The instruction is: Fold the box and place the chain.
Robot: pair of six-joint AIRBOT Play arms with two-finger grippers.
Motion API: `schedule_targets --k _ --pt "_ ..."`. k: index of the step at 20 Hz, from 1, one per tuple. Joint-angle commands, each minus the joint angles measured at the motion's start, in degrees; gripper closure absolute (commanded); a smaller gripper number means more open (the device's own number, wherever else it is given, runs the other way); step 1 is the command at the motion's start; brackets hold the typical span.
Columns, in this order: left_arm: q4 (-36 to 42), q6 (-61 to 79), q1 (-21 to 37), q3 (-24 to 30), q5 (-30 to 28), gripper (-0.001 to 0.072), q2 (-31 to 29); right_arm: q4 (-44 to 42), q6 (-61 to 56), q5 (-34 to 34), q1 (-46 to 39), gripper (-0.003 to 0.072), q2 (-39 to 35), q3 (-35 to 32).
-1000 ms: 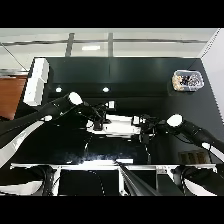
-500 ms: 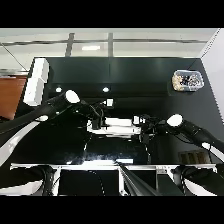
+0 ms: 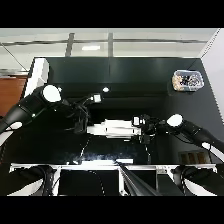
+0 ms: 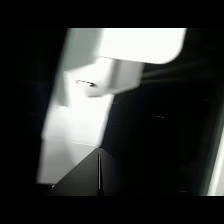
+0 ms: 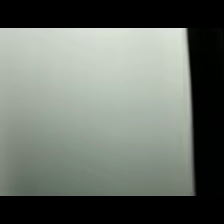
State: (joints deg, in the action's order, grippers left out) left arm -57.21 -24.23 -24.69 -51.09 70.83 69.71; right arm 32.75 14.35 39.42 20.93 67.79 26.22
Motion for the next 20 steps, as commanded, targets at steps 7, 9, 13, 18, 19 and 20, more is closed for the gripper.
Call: schedule_targets --k 7,9,13,18,19,20 --pt "36.98 1.2 -1.25 11.13 -18.36 0.0685 -0.96 0.13 0.0 0.04 0.02 0.0493 0.0 0.04" --pt "43.56 8.61 0.57 11.1 -21.42 0.0684 -0.9 0.13 0.0 0.04 0.02 0.0492 0.0 0.04" --pt "45.64 12.68 -0.39 10.93 -32.59 0.0684 2.56 0.13 -0.02 0.0 0.02 0.0492 0.0 0.04" --pt "35.04 13.97 -3.54 10.03 -34.75 0.0683 8.24 0.13 -0.02 -0.02 0.02 0.0493 0.0 0.04" --pt "33.94 13.0 -3.63 9.97 -33.64 0.0683 8.66 0.11 -0.02 -0.02 0.02 0.0492 0.0 0.04" --pt "33.57 13.07 -3.8 9.9 -31.56 0.0683 8.92 0.11 -0.04 -0.02 0.02 0.0493 0.0 0.04"
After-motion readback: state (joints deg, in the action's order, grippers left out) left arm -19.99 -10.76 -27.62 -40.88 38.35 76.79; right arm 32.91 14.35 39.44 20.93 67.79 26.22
